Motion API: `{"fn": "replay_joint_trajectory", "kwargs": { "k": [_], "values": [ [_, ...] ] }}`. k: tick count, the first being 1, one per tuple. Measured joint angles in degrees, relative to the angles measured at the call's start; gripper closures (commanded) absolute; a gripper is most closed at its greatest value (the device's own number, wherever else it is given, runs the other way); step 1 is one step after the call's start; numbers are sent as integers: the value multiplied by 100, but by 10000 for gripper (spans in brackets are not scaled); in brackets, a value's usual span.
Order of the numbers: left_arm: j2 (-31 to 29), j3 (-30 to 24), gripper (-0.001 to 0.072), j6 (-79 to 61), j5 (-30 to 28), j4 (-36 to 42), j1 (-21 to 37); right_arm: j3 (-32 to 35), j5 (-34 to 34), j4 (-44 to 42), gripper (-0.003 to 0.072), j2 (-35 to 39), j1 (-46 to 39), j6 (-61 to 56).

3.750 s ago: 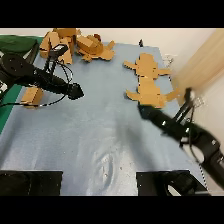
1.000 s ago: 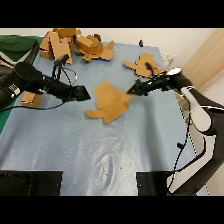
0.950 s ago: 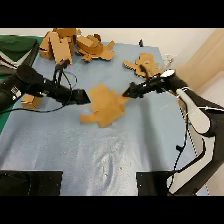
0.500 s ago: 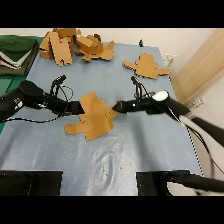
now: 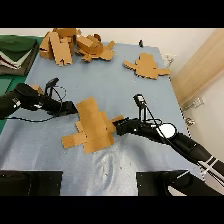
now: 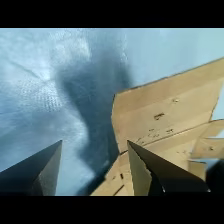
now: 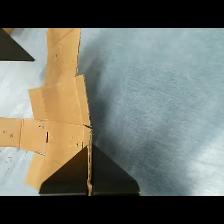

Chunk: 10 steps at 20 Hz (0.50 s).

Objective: Fold the box.

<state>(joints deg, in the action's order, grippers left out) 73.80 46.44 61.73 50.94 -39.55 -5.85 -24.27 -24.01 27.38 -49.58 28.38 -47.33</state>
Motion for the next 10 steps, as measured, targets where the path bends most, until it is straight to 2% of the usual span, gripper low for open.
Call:
{"fn": "replay_joint_trajectory", "kwargs": {
  "k": [6, 9, 10],
  "values": [
    [925, 0, 124, -1593, 761, 1919, 13, 90, 188, 33, 683, -7, 205, -96],
    [1241, 0, 126, -2258, 1226, 2413, 20, 98, 199, 46, 683, -48, 227, -142],
    [1322, 0, 184, -2450, 1403, 2529, 17, 103, 201, 48, 683, -59, 232, -162]
  ]
}}
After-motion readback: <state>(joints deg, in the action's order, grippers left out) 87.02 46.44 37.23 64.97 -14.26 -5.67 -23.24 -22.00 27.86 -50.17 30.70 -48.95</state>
